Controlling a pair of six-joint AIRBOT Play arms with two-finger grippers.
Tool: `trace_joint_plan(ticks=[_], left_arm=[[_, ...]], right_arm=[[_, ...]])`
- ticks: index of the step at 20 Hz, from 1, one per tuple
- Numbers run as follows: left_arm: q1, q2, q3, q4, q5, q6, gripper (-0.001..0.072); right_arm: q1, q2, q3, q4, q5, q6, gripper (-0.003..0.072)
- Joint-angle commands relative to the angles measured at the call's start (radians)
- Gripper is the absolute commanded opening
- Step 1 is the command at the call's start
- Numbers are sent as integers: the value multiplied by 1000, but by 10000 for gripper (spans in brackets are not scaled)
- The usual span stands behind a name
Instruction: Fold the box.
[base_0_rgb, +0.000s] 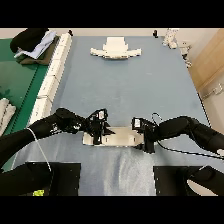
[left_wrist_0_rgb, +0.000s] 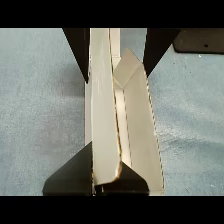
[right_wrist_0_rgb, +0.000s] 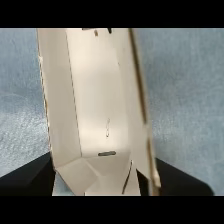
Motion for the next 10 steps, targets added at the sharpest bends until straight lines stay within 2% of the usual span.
trace_joint_plan(ticks=[1, 10], left_arm=[[0, 1, 1, 0, 1, 0, 13], [0, 1, 1, 0, 1, 0, 14]], right_arm=[[0, -5, -21, 18, 11, -68, 711], [10, -29, -29, 8, 70, -68, 711]])
